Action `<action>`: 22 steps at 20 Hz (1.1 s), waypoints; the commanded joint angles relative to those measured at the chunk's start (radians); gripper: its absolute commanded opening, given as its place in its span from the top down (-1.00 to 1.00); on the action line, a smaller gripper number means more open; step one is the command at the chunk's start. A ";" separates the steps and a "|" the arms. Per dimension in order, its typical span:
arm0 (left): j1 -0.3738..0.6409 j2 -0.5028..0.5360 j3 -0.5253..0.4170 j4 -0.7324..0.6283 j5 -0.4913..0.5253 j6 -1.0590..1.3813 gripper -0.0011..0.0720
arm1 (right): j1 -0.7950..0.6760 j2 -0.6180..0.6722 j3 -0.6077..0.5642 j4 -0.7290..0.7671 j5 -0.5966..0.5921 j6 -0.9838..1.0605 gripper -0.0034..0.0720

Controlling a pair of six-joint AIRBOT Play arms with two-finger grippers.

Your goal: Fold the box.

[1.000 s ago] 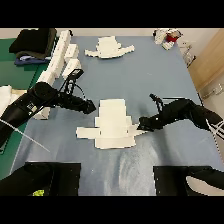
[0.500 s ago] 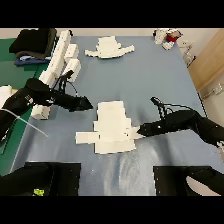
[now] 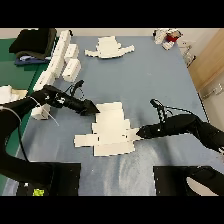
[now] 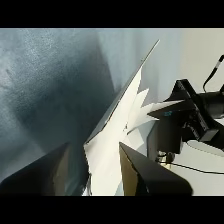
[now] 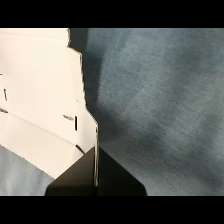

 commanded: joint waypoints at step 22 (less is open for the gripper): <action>-0.181 -0.134 0.256 0.196 -0.235 0.138 0.52 | 0.002 0.000 -0.002 -0.006 -0.002 0.008 0.91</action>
